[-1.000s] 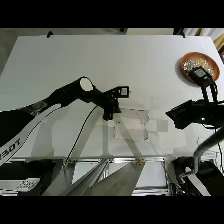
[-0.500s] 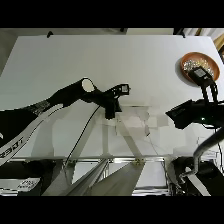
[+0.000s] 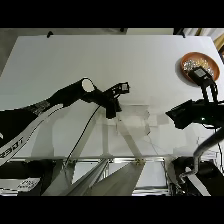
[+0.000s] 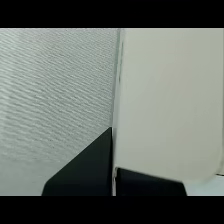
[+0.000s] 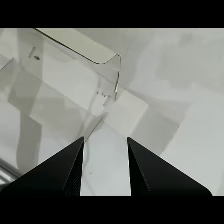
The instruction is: Fold the box and place the chain.
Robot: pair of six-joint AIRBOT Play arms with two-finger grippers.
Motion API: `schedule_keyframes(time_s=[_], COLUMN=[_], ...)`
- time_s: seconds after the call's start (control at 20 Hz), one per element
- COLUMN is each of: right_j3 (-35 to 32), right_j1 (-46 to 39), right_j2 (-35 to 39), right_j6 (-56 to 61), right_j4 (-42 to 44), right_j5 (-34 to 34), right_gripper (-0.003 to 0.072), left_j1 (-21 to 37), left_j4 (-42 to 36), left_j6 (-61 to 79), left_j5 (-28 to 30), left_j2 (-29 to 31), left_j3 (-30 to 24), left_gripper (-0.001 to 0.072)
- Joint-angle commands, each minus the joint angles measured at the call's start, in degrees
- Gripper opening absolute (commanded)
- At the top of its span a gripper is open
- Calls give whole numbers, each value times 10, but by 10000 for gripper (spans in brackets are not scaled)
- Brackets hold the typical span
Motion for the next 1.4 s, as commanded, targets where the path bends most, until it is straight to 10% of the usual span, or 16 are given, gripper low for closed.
schedule_keyframes(time_s=[0.0, 1.35], right_j3=[1, 1], right_j1=[0, 0], right_j2=[0, 0], right_j6=[0, -1], right_j4=[0, 14], right_j5=[0, 12], right_gripper=[304, 305], left_j1=[0, -1], left_j4=[0, 0], left_j6=[-10, -16], left_j5=[2, 1], left_j2=[0, 0], left_j3=[0, 0], left_gripper=[5, 12])
